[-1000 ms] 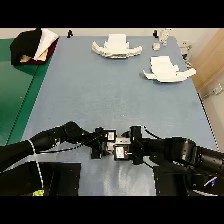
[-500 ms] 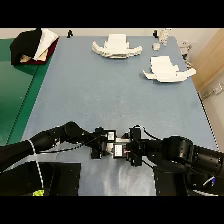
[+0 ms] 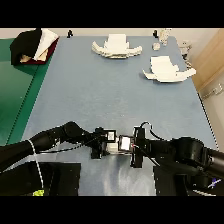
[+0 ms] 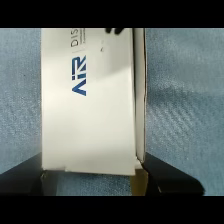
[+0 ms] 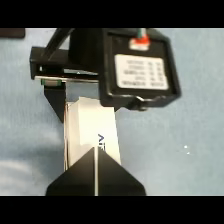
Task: Fold the box.
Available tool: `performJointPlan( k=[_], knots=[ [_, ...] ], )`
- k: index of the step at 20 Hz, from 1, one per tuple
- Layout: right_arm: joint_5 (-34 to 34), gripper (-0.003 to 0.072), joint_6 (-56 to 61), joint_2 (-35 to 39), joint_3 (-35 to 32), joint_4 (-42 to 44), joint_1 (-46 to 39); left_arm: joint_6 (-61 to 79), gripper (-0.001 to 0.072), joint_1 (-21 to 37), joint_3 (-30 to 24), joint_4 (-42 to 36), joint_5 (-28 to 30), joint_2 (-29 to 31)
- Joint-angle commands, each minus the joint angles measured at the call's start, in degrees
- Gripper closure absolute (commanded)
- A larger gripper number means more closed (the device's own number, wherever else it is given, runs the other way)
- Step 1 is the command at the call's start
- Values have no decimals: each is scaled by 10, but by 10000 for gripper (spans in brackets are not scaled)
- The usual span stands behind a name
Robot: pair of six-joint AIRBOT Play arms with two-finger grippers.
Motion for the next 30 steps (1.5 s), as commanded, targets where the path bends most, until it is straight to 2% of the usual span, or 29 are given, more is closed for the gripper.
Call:
performJointPlan(
  k=[1, 4, 6, 12, 19, 27, 30],
  knots=[
    [78, 682, 162, 24, -38, 2, 0, 0, 314, 0, 0, 0, 0, 0],
    [247, 682, 283, 50, -129, 4, 0, 0, 314, 0, 0, 0, 0, 0],
    [298, 662, 322, 55, -170, 3, 0, 0, 314, 0, 0, 0, 0, 0],
    [283, 641, 321, 49, -191, 3, 0, 0, 314, 0, 0, 0, 0, 0],
    [295, 641, 321, -2, -205, 3, 1, 0, 315, 0, 0, 0, 0, 0],
    [296, 641, 321, -2, -210, 3, 0, 0, 314, 0, 0, 0, 0, 0],
    [316, 641, 321, -1, -210, 1, 0, 0, 314, 0, 0, 0, 0, 0]
  ],
)
